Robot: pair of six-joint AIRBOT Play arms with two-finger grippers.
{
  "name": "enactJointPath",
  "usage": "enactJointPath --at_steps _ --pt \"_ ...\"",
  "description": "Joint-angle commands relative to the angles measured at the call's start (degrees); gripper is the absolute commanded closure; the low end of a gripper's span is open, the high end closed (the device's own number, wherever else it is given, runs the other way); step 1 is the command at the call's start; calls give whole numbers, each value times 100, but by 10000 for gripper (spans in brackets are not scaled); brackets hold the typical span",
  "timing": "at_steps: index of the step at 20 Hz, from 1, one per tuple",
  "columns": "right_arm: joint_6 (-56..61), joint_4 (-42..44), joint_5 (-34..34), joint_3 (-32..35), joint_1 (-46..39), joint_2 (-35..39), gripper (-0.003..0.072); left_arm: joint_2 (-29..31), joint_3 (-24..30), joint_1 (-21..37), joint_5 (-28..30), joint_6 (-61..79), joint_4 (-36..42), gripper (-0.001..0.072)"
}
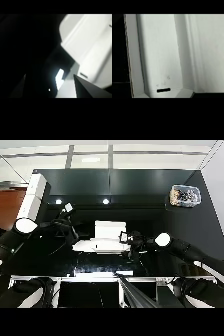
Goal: Fold the box and place the chain.
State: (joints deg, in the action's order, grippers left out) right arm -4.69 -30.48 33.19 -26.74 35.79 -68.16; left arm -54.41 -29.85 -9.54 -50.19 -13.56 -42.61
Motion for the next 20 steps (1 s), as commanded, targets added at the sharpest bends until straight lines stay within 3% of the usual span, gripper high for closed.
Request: enactJointPath --at_steps 1,4,10,14,20 --pt "2 0 2 -4 2 -2 294 -4 146 339 -1010 376 -710 5" --pt "2 0 2 -4 4 -2 294 -87 505 31 -935 1978 -291 6" --pt "2 0 2 -4 2 -2 294 -299 664 -767 525 2129 111 8" --pt "2 0 2 -4 2 -2 294 -697 656 -883 522 2129 315 28" --pt "2 0 2 -4 2 -2 294 -734 654 -881 496 2240 575 28"
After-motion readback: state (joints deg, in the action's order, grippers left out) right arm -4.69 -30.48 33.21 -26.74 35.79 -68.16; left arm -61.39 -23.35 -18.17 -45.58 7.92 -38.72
